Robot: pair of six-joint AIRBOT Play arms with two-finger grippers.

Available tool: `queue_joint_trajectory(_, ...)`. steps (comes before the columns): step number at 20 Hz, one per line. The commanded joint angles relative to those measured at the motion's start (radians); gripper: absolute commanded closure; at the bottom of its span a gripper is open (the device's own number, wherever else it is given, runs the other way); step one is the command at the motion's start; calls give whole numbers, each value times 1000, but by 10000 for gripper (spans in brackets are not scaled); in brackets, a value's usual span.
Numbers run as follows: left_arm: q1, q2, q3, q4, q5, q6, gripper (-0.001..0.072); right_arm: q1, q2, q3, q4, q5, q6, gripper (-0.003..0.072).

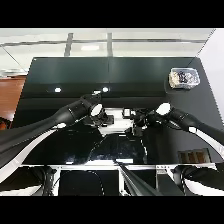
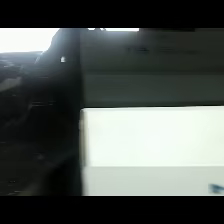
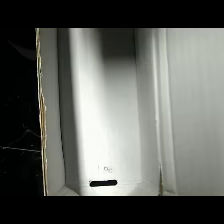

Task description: Fold the box and place the chain.

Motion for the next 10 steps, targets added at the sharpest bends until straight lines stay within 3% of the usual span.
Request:
queue_joint_trajectory(1,0,0,1,2,11,-5,684,1,0,0,1,0,2,212)
queue_joint_trajectory(5,0,1,1,2,-5,-4,685,0,0,0,2,0,5,203)
queue_joint_trajectory(6,0,1,1,2,-5,-4,685,0,0,0,2,0,5,48)
queue_joint_trajectory(7,0,1,1,2,-5,-4,685,0,8,0,-3,1,18,-25)
queue_joint_trajectory(10,0,1,1,2,-5,-4,685,0,78,0,-76,27,82,-23)
